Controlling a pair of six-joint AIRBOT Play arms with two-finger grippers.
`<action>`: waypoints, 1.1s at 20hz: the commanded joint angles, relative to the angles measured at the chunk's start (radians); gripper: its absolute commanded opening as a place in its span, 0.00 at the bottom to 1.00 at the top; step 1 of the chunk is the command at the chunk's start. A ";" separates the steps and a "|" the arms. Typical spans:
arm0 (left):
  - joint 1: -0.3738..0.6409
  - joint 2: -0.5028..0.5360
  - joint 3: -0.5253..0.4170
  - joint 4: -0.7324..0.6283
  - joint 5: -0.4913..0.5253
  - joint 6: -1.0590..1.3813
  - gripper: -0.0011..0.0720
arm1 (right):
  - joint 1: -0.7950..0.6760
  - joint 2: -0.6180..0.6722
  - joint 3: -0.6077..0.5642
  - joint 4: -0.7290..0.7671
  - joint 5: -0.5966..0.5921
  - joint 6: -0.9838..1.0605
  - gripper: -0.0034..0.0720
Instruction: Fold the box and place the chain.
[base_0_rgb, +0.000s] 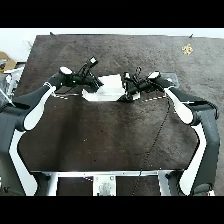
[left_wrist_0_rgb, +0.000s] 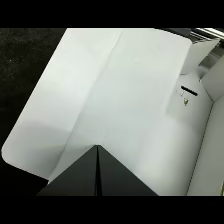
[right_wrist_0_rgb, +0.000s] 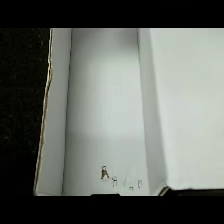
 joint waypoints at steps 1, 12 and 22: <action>-0.002 0.003 0.000 0.005 -0.013 0.001 0.03 | 0.001 -0.001 0.000 0.000 0.000 -0.002 0.47; 0.053 0.005 0.231 0.005 -0.337 -0.065 0.03 | 0.001 -0.001 0.000 0.000 0.000 -0.002 0.47; 0.100 0.002 0.243 0.338 -0.473 0.003 1.00 | 0.001 -0.001 0.000 0.000 0.000 -0.002 0.47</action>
